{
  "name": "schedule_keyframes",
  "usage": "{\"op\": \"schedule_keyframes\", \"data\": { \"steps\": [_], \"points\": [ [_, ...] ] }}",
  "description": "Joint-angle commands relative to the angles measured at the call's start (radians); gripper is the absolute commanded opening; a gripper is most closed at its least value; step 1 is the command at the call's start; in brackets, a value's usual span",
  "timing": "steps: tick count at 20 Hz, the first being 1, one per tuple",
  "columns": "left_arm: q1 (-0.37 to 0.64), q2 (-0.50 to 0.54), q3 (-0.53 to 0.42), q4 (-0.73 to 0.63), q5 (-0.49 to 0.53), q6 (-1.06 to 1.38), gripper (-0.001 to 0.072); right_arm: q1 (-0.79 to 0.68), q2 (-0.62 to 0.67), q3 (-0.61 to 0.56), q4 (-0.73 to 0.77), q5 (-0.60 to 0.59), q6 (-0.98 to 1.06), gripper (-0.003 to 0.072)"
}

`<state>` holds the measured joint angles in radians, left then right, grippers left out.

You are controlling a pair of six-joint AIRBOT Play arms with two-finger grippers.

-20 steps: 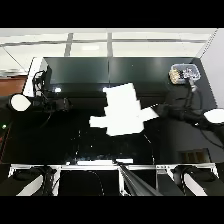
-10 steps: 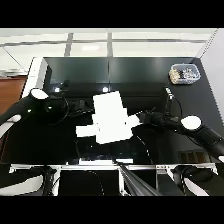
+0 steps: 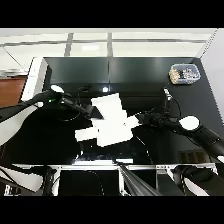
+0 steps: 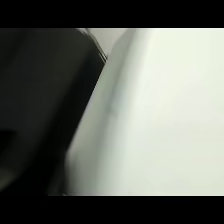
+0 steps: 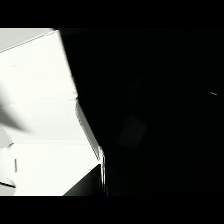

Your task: Fold the box and place the chain.

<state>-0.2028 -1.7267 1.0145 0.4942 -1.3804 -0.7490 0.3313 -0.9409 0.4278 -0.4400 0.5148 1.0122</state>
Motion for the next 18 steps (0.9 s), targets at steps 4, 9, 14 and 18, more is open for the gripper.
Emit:
{"op": "schedule_keyframes", "data": {
  "steps": [4, 9, 14, 18],
  "points": [
    [-0.051, -0.040, 0.131, 0.113, -0.068, 0.140, 0.0046, 0.001, -0.001, 0.000, -0.011, 0.004, 0.000, 0.0018],
    [-0.051, -0.021, 0.192, 0.133, -0.071, 0.109, 0.0022, -0.087, 0.022, 0.043, -0.194, 0.211, 0.000, 0.0704],
    [-0.093, 0.223, -0.013, 0.042, 0.105, 0.278, 0.0021, -0.235, 0.034, 0.130, -0.491, 0.473, -0.047, 0.0704],
    [-0.168, 0.353, -0.218, 0.048, 0.392, 0.723, 0.0024, -0.219, 0.034, 0.130, -0.499, 0.420, -0.280, 0.0704]
  ]
}}
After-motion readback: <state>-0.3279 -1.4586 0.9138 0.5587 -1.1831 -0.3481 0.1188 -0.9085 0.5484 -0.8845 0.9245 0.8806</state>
